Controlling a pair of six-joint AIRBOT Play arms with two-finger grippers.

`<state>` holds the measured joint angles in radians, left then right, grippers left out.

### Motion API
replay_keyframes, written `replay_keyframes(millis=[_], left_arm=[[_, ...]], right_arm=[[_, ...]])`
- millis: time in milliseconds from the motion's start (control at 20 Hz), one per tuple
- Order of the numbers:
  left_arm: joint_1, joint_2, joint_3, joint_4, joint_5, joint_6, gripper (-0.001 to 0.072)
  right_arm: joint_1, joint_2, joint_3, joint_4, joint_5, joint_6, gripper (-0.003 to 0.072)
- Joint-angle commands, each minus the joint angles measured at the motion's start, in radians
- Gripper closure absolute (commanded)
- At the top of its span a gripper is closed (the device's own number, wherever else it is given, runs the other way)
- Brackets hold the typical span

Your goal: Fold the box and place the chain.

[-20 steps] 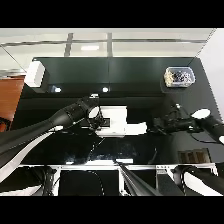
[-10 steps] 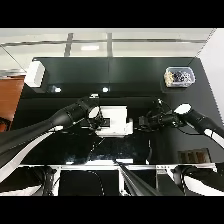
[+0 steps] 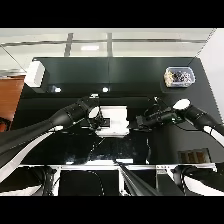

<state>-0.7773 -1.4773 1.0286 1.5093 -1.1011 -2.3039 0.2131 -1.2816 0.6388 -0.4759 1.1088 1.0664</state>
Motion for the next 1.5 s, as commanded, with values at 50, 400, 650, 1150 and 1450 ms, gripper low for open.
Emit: replay_keyframes(millis=[50,400,650,1150,1450], left_arm=[[0.001,-0.001,0.000,0.000,0.001,0.000,0.0679],[0.001,-0.001,0.000,0.000,0.001,0.000,0.0679],[0.001,-0.001,0.000,0.000,0.001,0.000,0.0679],[0.001,-0.002,0.000,0.000,0.000,0.000,0.0679],[0.001,-0.002,0.000,0.000,0.000,0.000,0.0679]], right_arm=[[0.073,0.000,0.040,0.018,-0.039,0.029,0.0279],[0.222,0.000,0.178,-0.297,-0.114,0.346,0.0279],[0.316,-0.001,0.203,-0.496,-0.159,0.542,0.0280],[0.398,-0.001,0.235,-0.602,-0.235,0.747,0.0347],[0.398,-0.001,0.235,-0.603,-0.230,0.812,0.0348]])
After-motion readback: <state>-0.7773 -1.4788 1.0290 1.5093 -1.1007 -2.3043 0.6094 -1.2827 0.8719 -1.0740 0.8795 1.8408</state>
